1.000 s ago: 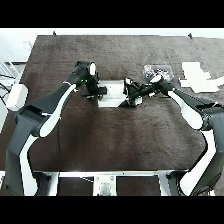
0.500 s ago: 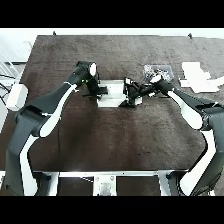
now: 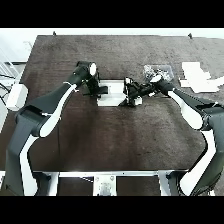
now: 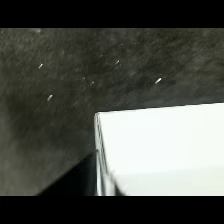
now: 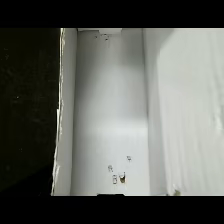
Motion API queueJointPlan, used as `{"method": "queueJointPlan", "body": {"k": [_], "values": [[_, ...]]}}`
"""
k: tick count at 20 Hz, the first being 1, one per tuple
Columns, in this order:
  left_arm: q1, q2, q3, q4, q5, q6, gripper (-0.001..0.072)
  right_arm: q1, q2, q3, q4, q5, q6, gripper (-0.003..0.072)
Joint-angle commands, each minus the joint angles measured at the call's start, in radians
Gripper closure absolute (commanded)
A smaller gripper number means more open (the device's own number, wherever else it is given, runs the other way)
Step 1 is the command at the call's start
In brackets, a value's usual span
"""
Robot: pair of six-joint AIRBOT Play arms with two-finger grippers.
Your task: Fold the box and place the chain.
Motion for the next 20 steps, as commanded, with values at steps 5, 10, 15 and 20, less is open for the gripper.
{"method": "queueJointPlan", "body": {"k": [5, 10, 15, 20], "values": [[0.000, 0.013, 0.045, -0.031, -0.094, 0.071, 0.0316, 0.001, -0.001, 0.000, 0.002, 0.003, -0.001, 0.0183], [0.000, 0.076, 0.052, -0.019, -0.144, 0.133, 0.0194, 0.001, -0.001, 0.000, 0.002, 0.003, -0.001, 0.0183], [0.000, 0.190, 0.042, 0.043, -0.149, 0.186, 0.0193, 0.001, -0.001, 0.000, 0.002, 0.003, -0.001, 0.0183], [0.000, 0.334, -0.034, 0.074, -0.054, 0.277, 0.0131, 0.001, -0.001, 0.000, 0.002, 0.003, -0.001, 0.0183]]}}
